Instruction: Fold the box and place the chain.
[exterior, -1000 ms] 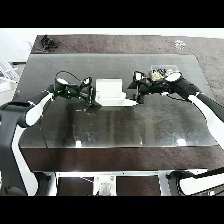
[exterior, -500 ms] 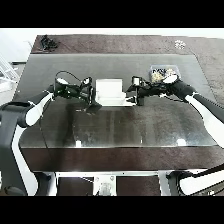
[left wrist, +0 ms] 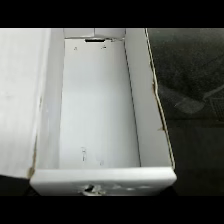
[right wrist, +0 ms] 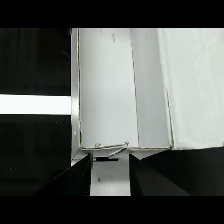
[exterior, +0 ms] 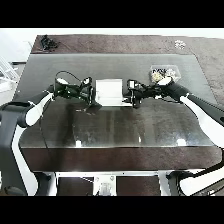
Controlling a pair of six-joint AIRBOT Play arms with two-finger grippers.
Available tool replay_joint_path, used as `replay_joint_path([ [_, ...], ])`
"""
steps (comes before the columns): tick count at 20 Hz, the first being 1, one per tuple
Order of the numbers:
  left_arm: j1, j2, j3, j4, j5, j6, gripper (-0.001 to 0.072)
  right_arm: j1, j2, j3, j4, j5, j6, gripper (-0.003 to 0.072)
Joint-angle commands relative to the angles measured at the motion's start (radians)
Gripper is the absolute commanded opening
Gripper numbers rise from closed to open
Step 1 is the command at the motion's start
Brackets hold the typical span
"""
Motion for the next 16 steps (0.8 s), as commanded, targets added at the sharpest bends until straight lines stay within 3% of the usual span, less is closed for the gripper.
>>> replay_joint_path([
  [1, 0.000, -0.001, 0.000, 0.000, 0.000, 0.000, 0.0039, 0.018, -0.013, 0.000, 0.030, -0.013, -0.001, 0.0270],
  [8, 0.000, -0.001, 0.000, 0.000, 0.000, 0.000, 0.0039, 0.018, -0.048, 0.000, 0.142, -0.032, -0.022, 0.0265],
  [11, 0.000, -0.001, 0.000, 0.000, 0.000, 0.000, 0.0038, 0.018, -0.066, 0.000, 0.179, -0.032, -0.054, 0.0352],
  [16, 0.000, -0.001, 0.000, 0.000, 0.000, 0.000, 0.0039, 0.018, -0.082, 0.000, 0.193, -0.030, -0.053, 0.0576],
])
